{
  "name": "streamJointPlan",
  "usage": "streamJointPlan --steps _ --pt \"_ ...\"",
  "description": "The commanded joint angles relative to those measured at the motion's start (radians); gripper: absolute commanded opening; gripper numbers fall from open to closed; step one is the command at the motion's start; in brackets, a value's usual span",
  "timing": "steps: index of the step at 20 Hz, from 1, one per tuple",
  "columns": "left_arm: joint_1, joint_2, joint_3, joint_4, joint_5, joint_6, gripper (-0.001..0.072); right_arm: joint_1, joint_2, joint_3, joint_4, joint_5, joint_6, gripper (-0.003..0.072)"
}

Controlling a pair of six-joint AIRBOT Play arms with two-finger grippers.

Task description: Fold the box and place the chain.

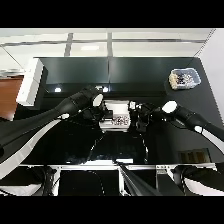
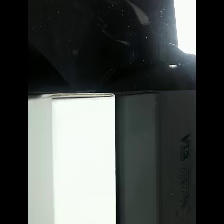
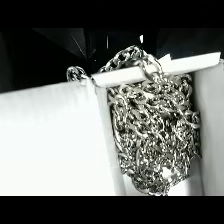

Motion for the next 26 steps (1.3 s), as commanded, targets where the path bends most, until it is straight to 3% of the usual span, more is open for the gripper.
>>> streamJointPlan --steps 1,7,8,9,10,11,15,20,23,26 --pt "-0.001 0.000 0.000 0.000 0.000 0.000 0.0031 0.006 -0.008 -0.001 -0.018 -0.011 0.019 0.0482" --pt "-0.001 0.000 0.000 0.000 0.001 0.000 0.0031 0.011 -0.008 -0.001 -0.051 -0.050 0.091 0.0479" --pt "-0.001 0.000 0.000 0.000 0.001 0.000 0.0031 0.015 -0.008 -0.001 -0.061 -0.067 0.117 0.0434" --pt "-0.001 0.000 0.000 0.000 0.001 0.000 0.0031 0.019 -0.008 -0.001 -0.063 -0.072 0.121 0.0234" --pt "-0.001 0.000 0.000 0.000 0.001 0.000 0.0032 0.020 -0.008 -0.001 -0.068 -0.070 0.121 0.0105" --pt "-0.001 0.000 0.000 0.000 0.001 0.000 0.0031 0.023 -0.008 -0.001 -0.068 -0.069 0.130 0.0060" --pt "-0.001 0.000 0.000 0.000 0.001 0.000 0.0031 0.026 0.017 -0.001 -0.090 -0.071 0.256 0.0059" --pt "-0.001 0.000 0.000 0.000 0.000 0.000 0.0031 0.012 0.185 0.007 -0.343 -0.023 0.607 0.0058" --pt "-0.001 0.000 0.000 0.000 0.000 0.000 0.0031 0.002 0.334 0.060 -0.335 0.095 0.766 0.0059" --pt "-0.001 0.000 0.000 0.000 0.001 0.000 0.0031 0.002 0.410 0.111 -0.196 0.098 0.830 0.0062"
